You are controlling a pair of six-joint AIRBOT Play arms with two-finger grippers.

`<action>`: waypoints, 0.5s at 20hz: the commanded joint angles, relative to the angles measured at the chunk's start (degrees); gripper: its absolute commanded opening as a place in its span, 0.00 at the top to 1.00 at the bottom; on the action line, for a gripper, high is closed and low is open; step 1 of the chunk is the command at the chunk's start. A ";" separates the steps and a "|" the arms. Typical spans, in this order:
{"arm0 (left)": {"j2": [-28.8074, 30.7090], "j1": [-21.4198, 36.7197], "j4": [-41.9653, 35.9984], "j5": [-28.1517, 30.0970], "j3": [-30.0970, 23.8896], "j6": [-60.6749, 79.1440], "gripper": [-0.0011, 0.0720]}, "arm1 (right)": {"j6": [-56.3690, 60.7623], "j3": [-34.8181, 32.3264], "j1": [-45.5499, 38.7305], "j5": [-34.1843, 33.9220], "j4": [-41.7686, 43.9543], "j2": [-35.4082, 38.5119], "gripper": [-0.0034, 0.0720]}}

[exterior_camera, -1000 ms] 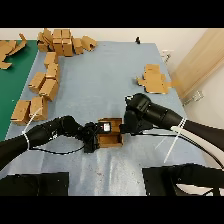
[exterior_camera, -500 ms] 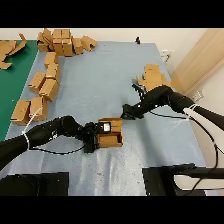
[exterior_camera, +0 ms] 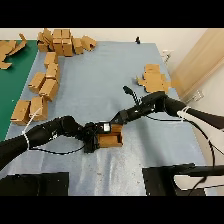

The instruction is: Fold the box.

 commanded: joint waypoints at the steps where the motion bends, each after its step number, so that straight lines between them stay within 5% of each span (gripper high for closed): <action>1: -0.02 0.00 0.00 -0.02 0.04 0.02 0.27 | -5.90 -6.12 3.76 2.12 0.04 6.60 0.95; 5: -0.02 0.00 0.00 0.00 0.04 0.02 0.27 | -7.61 -13.31 8.41 19.12 -7.50 16.74 0.95; 10: -0.02 0.00 0.00 0.00 0.04 0.02 0.27 | -7.65 -13.66 16.28 28.89 -18.80 21.77 0.95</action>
